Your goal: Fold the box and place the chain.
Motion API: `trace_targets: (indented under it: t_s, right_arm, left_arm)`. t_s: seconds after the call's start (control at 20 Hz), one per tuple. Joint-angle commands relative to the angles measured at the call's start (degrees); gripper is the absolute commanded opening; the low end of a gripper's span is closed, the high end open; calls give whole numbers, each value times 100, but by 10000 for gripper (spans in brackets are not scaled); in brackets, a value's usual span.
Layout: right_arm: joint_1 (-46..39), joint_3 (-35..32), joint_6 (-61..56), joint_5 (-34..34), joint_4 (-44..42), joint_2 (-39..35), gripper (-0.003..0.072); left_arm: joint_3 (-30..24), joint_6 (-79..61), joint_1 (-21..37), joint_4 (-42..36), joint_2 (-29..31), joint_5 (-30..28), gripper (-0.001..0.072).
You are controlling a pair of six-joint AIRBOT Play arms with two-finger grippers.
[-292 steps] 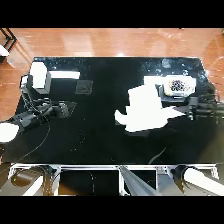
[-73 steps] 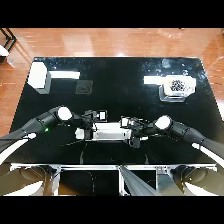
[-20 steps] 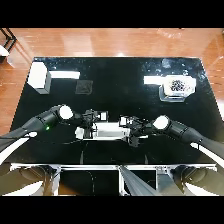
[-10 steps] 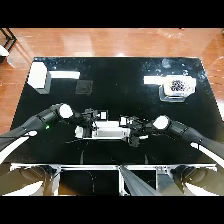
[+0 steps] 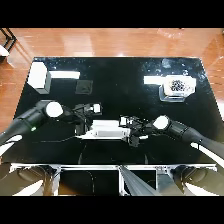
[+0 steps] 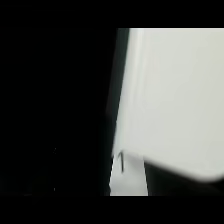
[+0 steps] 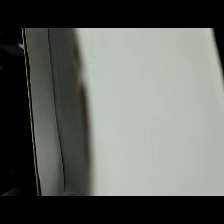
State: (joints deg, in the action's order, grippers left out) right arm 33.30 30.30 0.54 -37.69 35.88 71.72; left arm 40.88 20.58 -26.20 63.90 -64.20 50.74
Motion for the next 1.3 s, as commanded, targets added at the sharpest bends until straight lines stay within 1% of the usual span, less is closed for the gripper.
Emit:
trace_targets:
  t_s: [0.0, 0.05, 0.1, 0.15, 0.2, 0.25, 0.3, 0.35, 0.4, 0.5, 0.55, 0.6, 0.8, 1.05, 1.15, 1.25]
  right_arm:
    - [2, -2, -35, 44, -2, 4, 524]
    - [2, -2, -39, 46, -2, 4, 524]
    - [2, -2, -39, 46, -2, 4, 524]
    - [2, -2, -37, 46, 0, 4, 524]
    - [2, -2, -37, 44, 0, 4, 524]
    - [2, -2, -37, 44, 0, 4, 524]
    - [2, -2, -37, 44, 4, 4, 524]
    - [2, -2, -37, 44, 4, 4, 524]
    - [2, -2, -37, 42, 4, 4, 524]
    - [2, -2, -37, 44, 7, 4, 525]
    - [2, -2, -37, 44, 7, 4, 524]
    - [2, -2, -37, 44, 7, 4, 524]
    - [2, -2, -37, 44, 7, 4, 524]
    - [2, -2, -37, 44, 7, 4, 524]
    - [2, -2, -37, 44, 7, 4, 524]
    - [2, -2, -37, 44, 4, 4, 524]
  left_arm:
    - [9, 997, 380, 212, 743, 837, 615]
    - [7, 1493, 487, 210, 970, 1283, 542]
    - [7, 1965, 553, 208, 1145, 1722, 351]
    - [7, 2236, 577, 192, 1298, 2214, 57]
    - [7, 2247, 568, 146, 1410, 2636, 14]
    - [-15, 2341, 546, -83, 1517, 2824, 13]
    - [-72, 2409, 533, -514, 1606, 2715, 13]
    - [-177, 2363, 505, -1099, 1674, 2332, 13]
    - [-299, 2280, 463, -1628, 1685, 1805, 14]
    - [-627, 2135, 350, -2465, 1617, 514, 14]
    - [-778, 2090, 293, -2673, 1526, -11, 14]
    - [-863, 2000, 225, -2697, 1408, -350, 14]
    - [-907, 1912, -153, -2686, 892, -1399, 14]
    - [-907, 1836, -330, -2671, 131, -1762, 14]
    - [-907, 1836, -330, -2625, -31, -1781, 14]
    - [-907, 1836, -330, -2516, -61, -1764, 14]
